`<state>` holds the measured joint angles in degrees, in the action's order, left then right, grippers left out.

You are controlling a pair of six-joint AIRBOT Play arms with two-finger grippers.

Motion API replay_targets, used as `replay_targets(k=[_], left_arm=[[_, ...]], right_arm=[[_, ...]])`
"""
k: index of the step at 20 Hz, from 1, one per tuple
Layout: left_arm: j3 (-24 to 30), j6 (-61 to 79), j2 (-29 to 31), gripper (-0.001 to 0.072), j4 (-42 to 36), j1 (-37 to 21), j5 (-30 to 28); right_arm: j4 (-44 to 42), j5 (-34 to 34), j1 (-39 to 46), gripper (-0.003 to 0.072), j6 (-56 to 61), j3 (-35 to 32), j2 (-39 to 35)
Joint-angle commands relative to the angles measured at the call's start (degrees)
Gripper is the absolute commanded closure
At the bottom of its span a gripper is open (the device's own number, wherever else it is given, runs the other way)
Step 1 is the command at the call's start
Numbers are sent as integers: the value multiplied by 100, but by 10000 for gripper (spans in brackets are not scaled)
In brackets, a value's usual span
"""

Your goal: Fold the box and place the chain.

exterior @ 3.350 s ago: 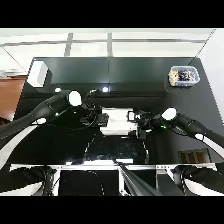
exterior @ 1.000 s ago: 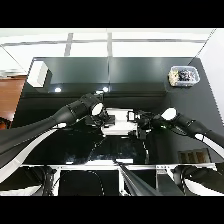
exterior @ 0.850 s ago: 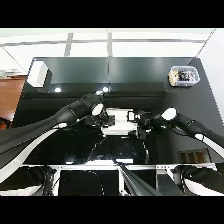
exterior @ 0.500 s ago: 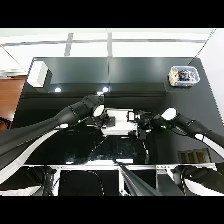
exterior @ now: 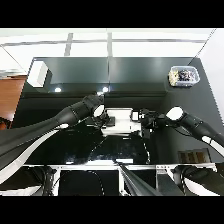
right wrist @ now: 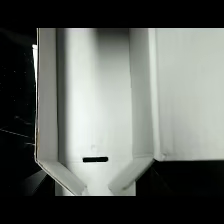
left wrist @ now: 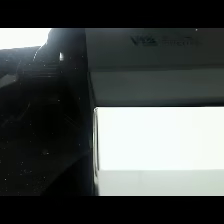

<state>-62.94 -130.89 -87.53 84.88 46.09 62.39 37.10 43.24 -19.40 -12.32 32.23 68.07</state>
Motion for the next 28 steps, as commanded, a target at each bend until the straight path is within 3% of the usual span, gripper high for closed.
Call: replay_targets(k=[1,3,4,6,7,11,16,17,18,19,20,21,22,23,24,25,28], left_arm=[[0,-2,-4,685,15,-2,87],[0,-2,-4,685,15,-2,68],[0,-2,-4,685,17,-2,66],[0,-2,-4,685,15,-2,66],[0,-2,-4,685,15,-2,66],[-15,-2,-4,685,15,-2,68],[-181,-2,-4,685,109,-2,74],[-181,-2,-15,685,127,-2,107],[-181,-2,-33,685,125,-2,122],[-181,0,-50,685,125,-2,122],[-181,0,-72,685,120,-2,122],[-181,-2,-81,685,120,0,122],[-181,0,-81,685,120,-2,120],[-181,0,-81,684,120,-2,133],[-181,2,-81,683,120,-2,133],[-181,4,-81,683,120,-2,133],[-184,188,-81,682,68,-2,175]], right_arm=[[66,286,68,-34,52,2,-190],[68,286,68,-24,50,2,-190],[66,293,68,157,52,2,-190],[22,404,66,438,52,2,-190],[-55,455,66,486,52,2,-190],[-717,538,-35,487,55,0,-179],[-975,35,-348,485,118,0,57],[-1023,11,-348,432,127,0,72],[-1082,-22,-348,237,138,0,72],[-1086,-13,-348,311,142,0,72],[-1075,4,-348,451,151,0,72],[-1121,-28,-348,266,168,0,72],[-1106,-35,-343,287,260,0,68],[-975,-24,-310,542,573,4,59],[-837,22,-234,571,1016,4,15],[-621,146,-105,682,1762,17,-98],[669,1274,693,673,4924,455,-619]])
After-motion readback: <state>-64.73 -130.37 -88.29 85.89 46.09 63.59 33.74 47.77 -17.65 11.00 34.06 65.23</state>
